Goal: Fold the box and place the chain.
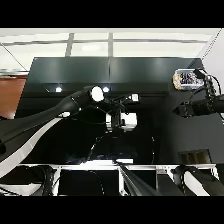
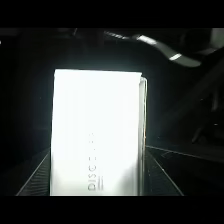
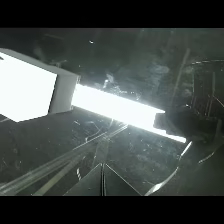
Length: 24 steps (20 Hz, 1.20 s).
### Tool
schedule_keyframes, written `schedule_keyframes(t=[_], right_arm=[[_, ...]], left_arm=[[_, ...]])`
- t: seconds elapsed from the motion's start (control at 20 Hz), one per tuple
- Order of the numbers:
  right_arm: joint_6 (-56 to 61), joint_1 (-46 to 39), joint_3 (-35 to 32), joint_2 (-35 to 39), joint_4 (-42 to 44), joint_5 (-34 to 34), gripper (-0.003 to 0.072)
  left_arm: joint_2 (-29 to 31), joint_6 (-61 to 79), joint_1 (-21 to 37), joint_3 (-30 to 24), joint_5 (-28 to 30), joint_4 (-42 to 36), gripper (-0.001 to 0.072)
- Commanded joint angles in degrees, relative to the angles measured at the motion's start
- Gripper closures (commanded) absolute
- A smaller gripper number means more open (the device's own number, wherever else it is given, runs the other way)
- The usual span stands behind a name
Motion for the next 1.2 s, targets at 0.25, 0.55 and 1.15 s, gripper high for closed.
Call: schedule_keyframes(t=[0.25,0.55,1.15], right_arm=[[-0.04,0.02,0.02,0.04,0.09,-0.24,0.0663],[-0.04,0.02,0.02,0.04,0.11,-0.28,0.0663],[1.51,0.02,0.02,-0.09,2.49,-6.71,0.0663]], left_arm=[[-3.15,-1.07,-2.4,0.15,2.93,6.91,0.0187],[-1.81,-21.94,4.76,6.71,-2.29,19.76,0.0314],[-6.78,-41.27,51.71,23.43,-5.49,25.42,0.0314]])
